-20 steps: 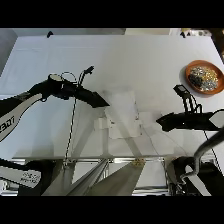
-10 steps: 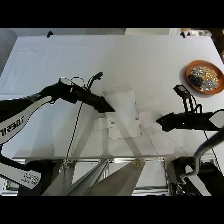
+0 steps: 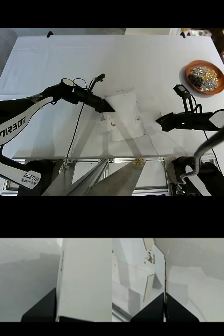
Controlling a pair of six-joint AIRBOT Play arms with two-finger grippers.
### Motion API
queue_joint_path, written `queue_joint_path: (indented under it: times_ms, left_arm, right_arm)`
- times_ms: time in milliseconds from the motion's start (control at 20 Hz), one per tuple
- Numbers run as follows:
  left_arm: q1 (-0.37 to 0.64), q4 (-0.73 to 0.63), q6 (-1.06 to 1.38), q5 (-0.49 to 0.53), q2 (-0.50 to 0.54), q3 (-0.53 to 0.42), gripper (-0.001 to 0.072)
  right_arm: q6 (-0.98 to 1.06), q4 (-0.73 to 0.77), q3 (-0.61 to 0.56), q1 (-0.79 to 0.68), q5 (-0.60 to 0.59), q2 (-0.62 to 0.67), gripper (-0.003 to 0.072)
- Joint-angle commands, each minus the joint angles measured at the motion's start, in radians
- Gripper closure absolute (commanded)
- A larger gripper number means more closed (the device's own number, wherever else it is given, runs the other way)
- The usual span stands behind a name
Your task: Fold the box and place the chain.
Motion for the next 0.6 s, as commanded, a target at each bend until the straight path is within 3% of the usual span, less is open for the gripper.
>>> queue_joint_path:
  times_ms: [0, 100, 250, 400, 550]
  left_arm:
    - [0.000, 0.042, -0.002, 0.040, 0.002, 0.001, 0.0704]
    - [-0.001, 0.041, 0.034, 0.043, 0.006, 0.001, 0.0706]
    - [-0.011, 0.055, 0.195, 0.043, 0.050, 0.001, 0.0706]
    - [-0.037, 0.085, 0.323, 0.049, 0.126, 0.001, 0.0706]
    - [-0.097, 0.243, 0.357, 0.050, 0.207, 0.001, 0.0707]
  right_arm:
    - [0.000, 0.005, 0.000, 0.000, 0.009, 0.001, 0.0669]
    - [0.000, 0.026, 0.000, 0.000, 0.029, 0.002, 0.0649]
    - [0.000, 0.077, 0.008, 0.000, 0.053, 0.002, 0.0315]
    - [0.000, 0.079, 0.063, 0.000, 0.101, 0.008, 0.0283]
    - [0.000, 0.078, 0.132, 0.000, 0.159, 0.029, 0.0283]
